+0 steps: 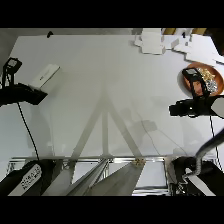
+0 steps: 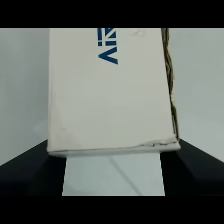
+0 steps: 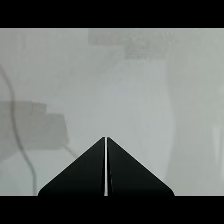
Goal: Fold the box and place the chain.
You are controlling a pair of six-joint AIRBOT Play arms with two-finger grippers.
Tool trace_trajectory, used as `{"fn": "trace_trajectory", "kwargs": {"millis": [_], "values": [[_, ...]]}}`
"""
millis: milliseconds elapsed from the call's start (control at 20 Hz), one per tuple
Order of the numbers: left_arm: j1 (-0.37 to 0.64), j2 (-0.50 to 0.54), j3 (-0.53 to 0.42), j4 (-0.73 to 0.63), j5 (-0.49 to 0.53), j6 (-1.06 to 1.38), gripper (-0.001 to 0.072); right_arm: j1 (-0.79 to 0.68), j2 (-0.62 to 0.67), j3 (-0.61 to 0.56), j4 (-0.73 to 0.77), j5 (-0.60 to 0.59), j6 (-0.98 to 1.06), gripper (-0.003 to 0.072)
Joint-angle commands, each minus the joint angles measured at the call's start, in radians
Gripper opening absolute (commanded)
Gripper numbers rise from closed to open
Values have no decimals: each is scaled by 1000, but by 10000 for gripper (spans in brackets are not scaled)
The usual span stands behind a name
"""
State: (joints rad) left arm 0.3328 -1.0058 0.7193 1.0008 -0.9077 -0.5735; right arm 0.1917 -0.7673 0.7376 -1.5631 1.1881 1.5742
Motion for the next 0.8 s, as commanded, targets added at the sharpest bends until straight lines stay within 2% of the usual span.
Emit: {"fn": "trace_trajectory", "kwargs": {"millis": [0, 150, 350, 500, 550, 600, 750], "values": [[16, -55, 0, 55, -33, -53, 192, -1, 1, 0, 0, 0, 0, 17], [16, -98, 0, 55, -41, -114, 243, -1, 1, 0, 0, 0, 0, 17], [16, -118, 0, 55, -55, -186, 592, -1, 1, 0, 0, 0, 0, 17], [14, -118, 0, 55, -63, -256, 599, -1, 1, 0, 0, 0, 0, 17], [14, -117, 0, 55, -69, -270, 656, -1, 1, 0, 0, 0, 0, 17], [14, -117, 0, 55, -76, -269, 673, -1, 1, 0, 0, 0, 0, 17], [14, -99, 0, 55, -87, -269, 667, -1, 1, 0, 0, 0, 0, 17]]}}
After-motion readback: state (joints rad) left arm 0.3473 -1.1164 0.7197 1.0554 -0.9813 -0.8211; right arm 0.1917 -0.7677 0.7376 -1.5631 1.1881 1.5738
